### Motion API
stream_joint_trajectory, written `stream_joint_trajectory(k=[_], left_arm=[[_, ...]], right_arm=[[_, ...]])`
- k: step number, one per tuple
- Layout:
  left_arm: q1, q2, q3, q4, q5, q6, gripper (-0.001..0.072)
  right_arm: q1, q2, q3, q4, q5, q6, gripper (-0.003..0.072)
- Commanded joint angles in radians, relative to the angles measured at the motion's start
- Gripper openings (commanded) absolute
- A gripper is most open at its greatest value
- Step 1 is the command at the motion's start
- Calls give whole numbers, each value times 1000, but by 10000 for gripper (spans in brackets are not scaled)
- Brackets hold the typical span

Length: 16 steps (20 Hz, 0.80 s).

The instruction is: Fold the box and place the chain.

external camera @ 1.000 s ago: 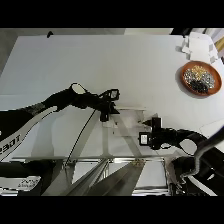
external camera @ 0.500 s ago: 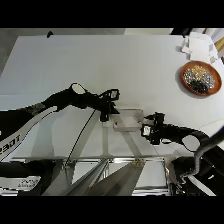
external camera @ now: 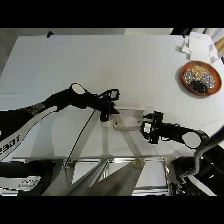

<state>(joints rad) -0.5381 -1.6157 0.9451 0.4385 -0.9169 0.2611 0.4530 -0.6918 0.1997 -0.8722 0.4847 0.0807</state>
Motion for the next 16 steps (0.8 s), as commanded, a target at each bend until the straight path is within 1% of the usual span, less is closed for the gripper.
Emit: stream_joint_trajectory(k=[1, 4, 8, 12, 16], left_arm=[[0, 0, 0, 0, 0, 0, 13], [0, 0, 0, 0, 0, 0, 13], [0, 0, 0, 0, 0, 0, 13], [0, 0, 0, 0, 0, 0, 13], [0, 0, 0, 0, 0, 0, 13]], right_arm=[[0, -5, 22, 12, -2, -8, 597], [-23, -5, 26, 13, 7, -11, 597], [-119, -5, 28, 13, 26, -11, 597], [-127, -29, 28, 52, 23, -21, 596], [-137, -63, 28, 146, 25, -216, 597]])
